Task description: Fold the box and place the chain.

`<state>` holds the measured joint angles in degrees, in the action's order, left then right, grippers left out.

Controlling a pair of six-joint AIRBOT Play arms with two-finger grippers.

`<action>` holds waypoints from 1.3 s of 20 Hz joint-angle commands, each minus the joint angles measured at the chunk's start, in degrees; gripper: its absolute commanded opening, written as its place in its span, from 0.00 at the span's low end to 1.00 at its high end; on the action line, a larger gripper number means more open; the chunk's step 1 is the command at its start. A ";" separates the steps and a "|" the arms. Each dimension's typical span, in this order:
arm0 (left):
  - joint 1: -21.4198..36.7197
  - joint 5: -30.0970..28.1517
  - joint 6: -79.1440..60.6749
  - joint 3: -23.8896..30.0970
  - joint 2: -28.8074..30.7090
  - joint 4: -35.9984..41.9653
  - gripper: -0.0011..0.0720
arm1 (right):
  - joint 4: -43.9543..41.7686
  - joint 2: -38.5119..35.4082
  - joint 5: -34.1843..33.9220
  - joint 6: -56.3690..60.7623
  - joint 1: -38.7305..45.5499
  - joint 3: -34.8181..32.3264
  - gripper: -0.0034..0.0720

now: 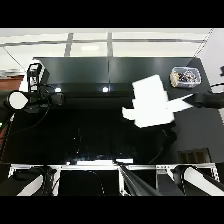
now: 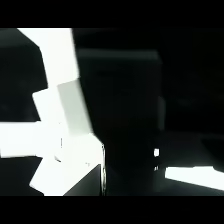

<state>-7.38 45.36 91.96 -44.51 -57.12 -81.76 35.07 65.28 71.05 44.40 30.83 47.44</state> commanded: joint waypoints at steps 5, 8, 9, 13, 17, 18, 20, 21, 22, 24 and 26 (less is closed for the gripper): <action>-0.04 -3.74 -0.02 -0.07 -1.07 5.57 0.98 | -19.43 -10.05 -27.87 -4.22 -28.35 -19.67 0.06; 0.04 -7.41 -0.26 -0.09 -4.24 9.20 0.98 | -19.37 -10.25 -35.23 -6.82 -40.57 -23.30 0.06; 0.59 -8.24 -0.26 -0.28 -5.49 9.79 0.98 | -19.56 -10.25 -37.75 -6.78 -42.71 -24.02 0.06; 3.37 8.59 -26.99 -3.67 -15.30 39.91 0.98 | -19.76 -10.25 -41.18 -6.78 -45.22 -24.39 0.06; 1.31 20.17 -43.50 -5.09 -26.47 57.59 0.98 | -20.06 -10.25 -41.18 -6.71 -45.24 -24.39 0.06; 0.07 21.03 -46.40 -5.75 -28.55 58.40 0.98 | -20.11 -10.25 -40.74 -6.69 -45.24 -24.39 0.06; -2.84 22.27 -48.30 -7.67 -32.65 57.77 0.98 | -20.31 -10.25 -38.99 -6.56 -45.24 -24.37 0.06; -4.33 22.97 -48.30 -8.85 -34.42 56.37 0.98 | -20.26 -10.25 -38.03 -6.51 -45.24 -24.39 0.06; -5.55 23.96 -48.59 -9.92 -35.78 54.93 0.98 | -20.28 -10.25 -37.42 -6.47 -45.24 -24.39 0.06; -6.93 29.49 -54.03 -12.79 -38.60 53.35 0.94 | -20.31 -10.25 -36.85 -6.21 -45.24 -24.37 0.06; -6.78 33.57 -58.71 -15.23 -40.44 52.50 0.80 | -20.26 -10.25 -36.72 -6.21 -45.24 -24.39 0.06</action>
